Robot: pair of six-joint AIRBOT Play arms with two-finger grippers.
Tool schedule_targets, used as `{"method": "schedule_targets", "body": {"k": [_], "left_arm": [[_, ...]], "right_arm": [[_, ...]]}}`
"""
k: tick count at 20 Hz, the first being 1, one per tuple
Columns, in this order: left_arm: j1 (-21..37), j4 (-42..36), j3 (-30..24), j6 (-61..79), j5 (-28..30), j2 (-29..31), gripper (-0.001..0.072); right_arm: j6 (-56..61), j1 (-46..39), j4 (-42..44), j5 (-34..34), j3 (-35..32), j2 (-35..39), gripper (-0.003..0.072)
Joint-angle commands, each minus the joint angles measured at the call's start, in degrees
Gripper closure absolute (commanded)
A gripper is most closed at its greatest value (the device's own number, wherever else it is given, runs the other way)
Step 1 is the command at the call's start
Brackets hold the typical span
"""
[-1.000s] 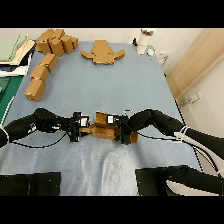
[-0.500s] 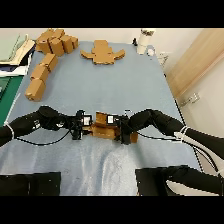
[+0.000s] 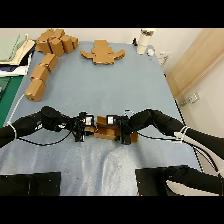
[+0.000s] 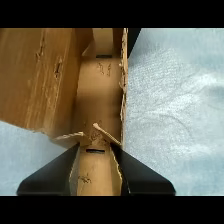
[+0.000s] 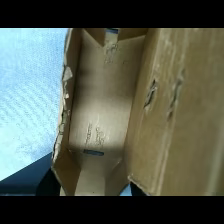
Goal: Fold the box.
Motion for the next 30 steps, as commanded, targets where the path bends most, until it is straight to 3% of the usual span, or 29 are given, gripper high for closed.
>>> {"method": "schedule_targets", "body": {"k": [1,15,16,17,18,25,26,27,28,30], "left_arm": [[-0.42,-0.59,-0.02,-0.68,-1.9,-0.02,0.0438],[-0.98,-5.33,-2.34,-0.7,-3.48,-0.02,0.0434],[-0.98,-5.33,-2.34,-0.7,-3.43,-0.02,0.0381],[-0.98,-5.33,-2.34,-0.74,-3.41,-0.02,0.0189],[-0.98,-5.33,-2.34,-0.76,-3.41,-0.02,0.0109],[-0.96,-5.27,-2.34,-2.34,-2.82,0.0,0.0116],[-0.92,-5.16,-2.34,-3.56,-2.73,0.09,0.0172],[-0.87,-4.63,-2.34,-5.38,-2.23,0.37,0.0401],[-0.76,-3.23,-2.34,-7.34,-1.44,0.83,0.0569],[-0.07,2.19,-2.34,-14.05,0.17,2.62,0.0668]], "right_arm": [[0.04,0.0,0.04,0.15,0.0,-0.02,0.0167],[0.04,0.0,0.02,0.15,0.0,-0.02,0.0167],[0.04,0.0,0.02,0.17,0.0,-0.02,0.0167],[0.04,0.0,0.02,0.15,0.0,-0.02,0.0167],[0.04,0.0,0.02,0.15,0.0,-0.02,0.0167],[0.04,0.0,0.02,0.17,0.0,-0.02,0.0167],[0.04,0.0,0.02,0.15,0.0,-0.02,0.0167],[0.04,0.0,0.02,0.15,0.0,-0.02,0.0167],[0.04,0.0,0.02,0.15,0.0,-0.02,0.0167],[0.04,0.0,0.02,0.17,0.0,-0.02,0.0167]]}}
